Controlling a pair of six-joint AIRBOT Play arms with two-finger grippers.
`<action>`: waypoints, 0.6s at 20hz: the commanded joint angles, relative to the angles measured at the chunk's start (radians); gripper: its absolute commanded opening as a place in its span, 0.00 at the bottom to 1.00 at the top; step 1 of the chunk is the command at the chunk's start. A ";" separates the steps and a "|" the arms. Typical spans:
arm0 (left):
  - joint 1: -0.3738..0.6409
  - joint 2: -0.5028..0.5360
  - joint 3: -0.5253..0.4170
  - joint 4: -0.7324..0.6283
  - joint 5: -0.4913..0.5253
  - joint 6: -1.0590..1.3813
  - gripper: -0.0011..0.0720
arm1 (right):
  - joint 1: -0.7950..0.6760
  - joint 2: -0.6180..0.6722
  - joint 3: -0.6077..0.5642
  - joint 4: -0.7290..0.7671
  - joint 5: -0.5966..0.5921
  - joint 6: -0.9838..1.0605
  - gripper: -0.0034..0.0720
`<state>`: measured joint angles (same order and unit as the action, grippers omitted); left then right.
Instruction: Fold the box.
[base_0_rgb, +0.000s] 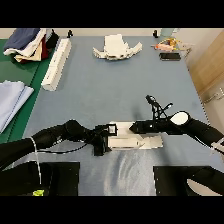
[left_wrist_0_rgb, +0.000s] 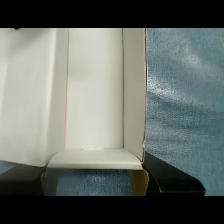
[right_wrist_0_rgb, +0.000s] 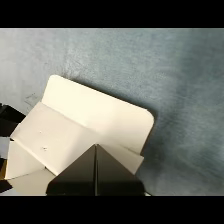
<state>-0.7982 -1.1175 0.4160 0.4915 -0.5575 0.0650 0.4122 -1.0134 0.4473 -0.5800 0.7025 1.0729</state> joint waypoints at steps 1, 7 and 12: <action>0.000 0.001 0.000 -0.002 0.000 -0.002 0.66 | 0.001 0.032 0.026 0.002 0.039 -0.001 0.06; 0.000 0.001 0.000 -0.002 0.000 -0.002 0.66 | 0.001 0.238 0.090 -0.143 0.177 0.000 0.06; 0.000 0.001 0.000 -0.002 0.000 -0.001 0.66 | 0.001 0.447 0.081 -0.372 0.438 -0.076 0.41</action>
<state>-0.7982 -1.1175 0.4160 0.4896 -0.5575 0.0635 0.4137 -0.6670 0.5297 -0.7982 0.9844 1.0294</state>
